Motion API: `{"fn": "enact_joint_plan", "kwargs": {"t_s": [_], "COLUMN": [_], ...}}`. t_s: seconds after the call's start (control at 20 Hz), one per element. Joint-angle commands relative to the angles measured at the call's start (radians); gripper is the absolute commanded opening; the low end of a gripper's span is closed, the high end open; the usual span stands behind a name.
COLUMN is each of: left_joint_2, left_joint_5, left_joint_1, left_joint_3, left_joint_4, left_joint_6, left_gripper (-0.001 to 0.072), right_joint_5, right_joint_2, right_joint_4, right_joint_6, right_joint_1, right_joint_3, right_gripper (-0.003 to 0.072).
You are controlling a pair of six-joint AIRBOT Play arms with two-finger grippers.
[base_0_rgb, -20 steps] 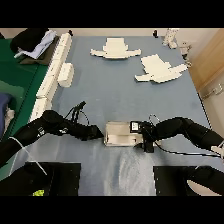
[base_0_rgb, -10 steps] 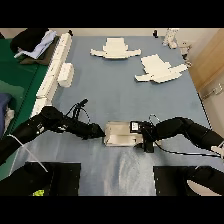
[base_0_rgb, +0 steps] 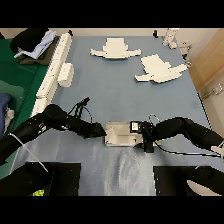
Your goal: Fold the box.
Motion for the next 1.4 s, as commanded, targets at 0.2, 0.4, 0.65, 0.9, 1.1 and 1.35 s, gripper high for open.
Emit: {"fn": "enact_joint_plan", "kwargs": {"t_s": [0.2,0.4,0.65,0.9,1.1,1.35], "left_joint_2": [0.000,-0.003,-0.027,-0.149,-0.226,-0.288], "left_joint_5": [0.129,0.106,0.029,-0.044,-0.076,-0.110], "left_joint_1": [-0.272,-0.370,-0.473,-0.547,-0.594,-0.634], "left_joint_3": [0.113,0.146,0.229,0.325,0.362,0.415], "left_joint_4": [0.374,0.560,0.790,0.837,0.864,0.921], "left_joint_6": [-0.491,-0.740,-0.999,-1.042,-1.095,-1.155], "left_gripper": [0.0415,0.0414,0.0414,0.0414,0.0414,0.0414], "right_joint_5": [0.000,0.000,0.000,0.000,0.000,0.000], "right_joint_2": [0.000,0.000,0.000,0.000,0.000,0.000], "right_joint_4": [0.000,0.000,0.000,0.000,0.000,0.000], "right_joint_6": [0.000,0.000,0.000,0.000,0.000,0.000], "right_joint_1": [0.001,0.001,0.001,0.001,0.001,0.001], "right_joint_3": [0.000,0.000,0.000,0.000,0.000,0.000], "right_gripper": [0.0567,0.0566,0.0566,0.0567,0.0567,0.0567]}}
